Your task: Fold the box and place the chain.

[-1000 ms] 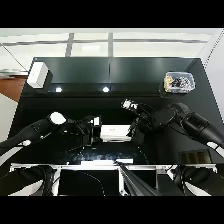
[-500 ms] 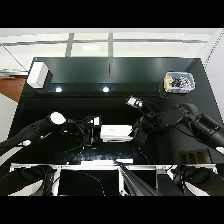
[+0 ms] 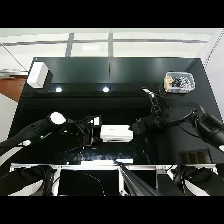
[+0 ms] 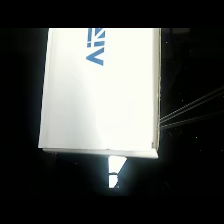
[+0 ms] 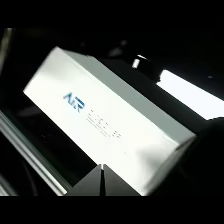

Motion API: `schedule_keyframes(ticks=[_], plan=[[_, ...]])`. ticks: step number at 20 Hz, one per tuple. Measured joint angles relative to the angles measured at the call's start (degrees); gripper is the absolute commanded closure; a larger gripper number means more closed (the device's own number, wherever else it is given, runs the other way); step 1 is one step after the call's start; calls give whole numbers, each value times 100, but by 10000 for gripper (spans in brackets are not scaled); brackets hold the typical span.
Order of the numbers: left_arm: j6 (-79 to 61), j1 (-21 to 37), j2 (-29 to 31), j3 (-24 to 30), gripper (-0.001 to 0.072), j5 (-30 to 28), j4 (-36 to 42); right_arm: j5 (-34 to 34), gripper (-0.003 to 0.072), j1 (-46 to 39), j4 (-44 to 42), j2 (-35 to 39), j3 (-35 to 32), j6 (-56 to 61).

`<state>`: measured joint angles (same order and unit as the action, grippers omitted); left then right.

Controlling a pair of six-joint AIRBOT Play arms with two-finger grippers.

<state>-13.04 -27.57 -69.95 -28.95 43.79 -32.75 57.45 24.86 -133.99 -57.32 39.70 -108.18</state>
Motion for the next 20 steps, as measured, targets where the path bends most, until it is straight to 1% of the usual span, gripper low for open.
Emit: schedule_keyframes(ticks=[3,6,11,20], plan=[[0,0,0,0,314,0,0,-162,663,125,-393,-249,-28,308],[-2,0,0,0,314,0,0,-223,663,354,-568,-520,-42,455],[-7,0,0,0,314,-2,0,-369,663,577,-651,-817,-46,535],[-2,0,0,0,314,-2,0,-442,663,632,-549,-1047,-57,557]])
